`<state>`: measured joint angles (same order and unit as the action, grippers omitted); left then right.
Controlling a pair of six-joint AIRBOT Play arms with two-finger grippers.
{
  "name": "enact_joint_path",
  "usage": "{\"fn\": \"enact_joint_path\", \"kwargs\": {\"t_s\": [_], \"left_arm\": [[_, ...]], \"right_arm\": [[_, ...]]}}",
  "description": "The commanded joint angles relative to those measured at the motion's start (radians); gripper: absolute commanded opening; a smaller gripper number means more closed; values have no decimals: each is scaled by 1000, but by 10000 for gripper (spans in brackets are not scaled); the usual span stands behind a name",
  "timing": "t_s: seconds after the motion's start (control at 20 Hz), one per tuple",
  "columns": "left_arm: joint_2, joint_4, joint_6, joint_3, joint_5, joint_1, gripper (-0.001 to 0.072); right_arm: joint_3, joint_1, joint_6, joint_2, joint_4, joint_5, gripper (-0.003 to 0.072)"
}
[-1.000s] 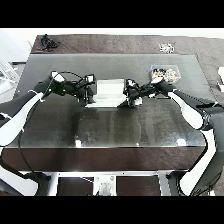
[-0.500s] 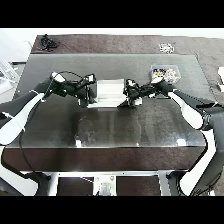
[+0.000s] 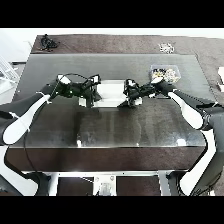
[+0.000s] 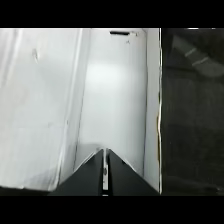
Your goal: Fold the box and place the chain.
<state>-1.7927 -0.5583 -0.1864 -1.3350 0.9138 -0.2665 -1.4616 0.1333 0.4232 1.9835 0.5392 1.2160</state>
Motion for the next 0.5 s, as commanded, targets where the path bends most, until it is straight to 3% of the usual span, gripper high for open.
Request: {"fn": "enact_joint_path", "kwargs": {"t_s": [0.0, 0.3, 0.35, 0.4, 0.45], "left_arm": [[-29, 54, -26, 0, 3, -3, 49], [-35, 80, -57, 0, 2, -3, 20], [-35, 80, -58, 0, 5, -3, 103], [-35, 81, -57, 0, 4, -3, 427], [-35, 81, -57, 0, 1, -3, 507]], "right_arm": [[0, 1, 0, 0, 0, 1, 560], [0, 1, 0, 0, 0, 1, 560], [0, 1, 0, 0, 0, 1, 560], [0, 1, 0, 0, 0, 1, 560], [0, 1, 0, 0, 0, 1, 560]]}}
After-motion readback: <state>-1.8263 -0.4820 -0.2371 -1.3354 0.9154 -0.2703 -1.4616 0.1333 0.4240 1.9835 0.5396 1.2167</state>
